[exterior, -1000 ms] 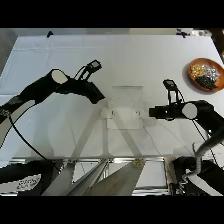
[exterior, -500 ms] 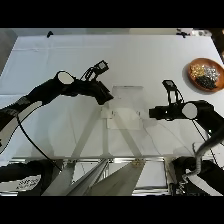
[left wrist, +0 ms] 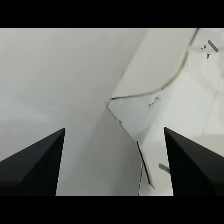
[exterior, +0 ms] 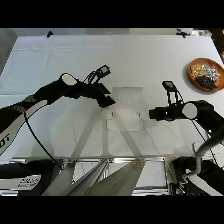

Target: Fold the box and place the chain.

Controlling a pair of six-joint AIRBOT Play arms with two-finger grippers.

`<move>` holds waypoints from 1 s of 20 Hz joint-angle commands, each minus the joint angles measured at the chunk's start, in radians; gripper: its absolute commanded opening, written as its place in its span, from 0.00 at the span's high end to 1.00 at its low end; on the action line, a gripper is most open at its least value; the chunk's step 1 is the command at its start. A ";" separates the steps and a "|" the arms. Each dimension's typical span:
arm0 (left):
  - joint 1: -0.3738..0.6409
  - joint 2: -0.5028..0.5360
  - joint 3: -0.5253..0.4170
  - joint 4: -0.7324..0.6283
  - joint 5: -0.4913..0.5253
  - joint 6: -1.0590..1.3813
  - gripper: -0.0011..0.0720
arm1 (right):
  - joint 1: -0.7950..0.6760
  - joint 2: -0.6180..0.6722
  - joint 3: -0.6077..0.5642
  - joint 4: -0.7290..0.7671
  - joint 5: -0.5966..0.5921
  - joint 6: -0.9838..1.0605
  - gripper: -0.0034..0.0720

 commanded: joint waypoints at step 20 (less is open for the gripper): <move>-0.044 -0.138 0.040 -0.204 -0.185 0.136 0.97 | 0.001 0.000 0.001 0.023 0.025 -0.023 0.94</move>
